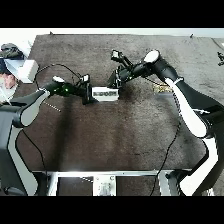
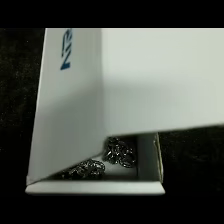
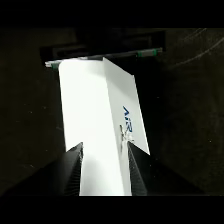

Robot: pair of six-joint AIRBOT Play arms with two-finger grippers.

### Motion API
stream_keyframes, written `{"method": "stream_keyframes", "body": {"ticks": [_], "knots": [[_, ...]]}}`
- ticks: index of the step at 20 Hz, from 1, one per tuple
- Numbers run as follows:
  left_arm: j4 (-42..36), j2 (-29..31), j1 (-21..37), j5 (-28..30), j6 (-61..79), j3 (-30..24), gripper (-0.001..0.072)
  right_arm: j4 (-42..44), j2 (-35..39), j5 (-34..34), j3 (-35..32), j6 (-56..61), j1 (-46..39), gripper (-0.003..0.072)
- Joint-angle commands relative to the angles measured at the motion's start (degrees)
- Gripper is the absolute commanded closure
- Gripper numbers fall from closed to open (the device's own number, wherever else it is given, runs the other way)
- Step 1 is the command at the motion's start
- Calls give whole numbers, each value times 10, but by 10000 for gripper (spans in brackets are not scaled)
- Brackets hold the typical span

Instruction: Fold the box and place the chain.

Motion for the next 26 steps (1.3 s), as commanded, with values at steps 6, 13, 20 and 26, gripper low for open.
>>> {"method": "stream_keyframes", "body": {"ticks": [6,13,20,26], "knots": [[0,0,0,0,0,0,243,33,-15,-41,-50,-73,-3,365],[0,0,0,0,0,0,244,9,-18,-23,-54,-112,16,365],[0,0,0,0,0,0,243,-9,-18,-104,-79,-124,26,362],[0,0,0,0,0,0,244,-6,-7,-136,-79,-140,26,363]]}}
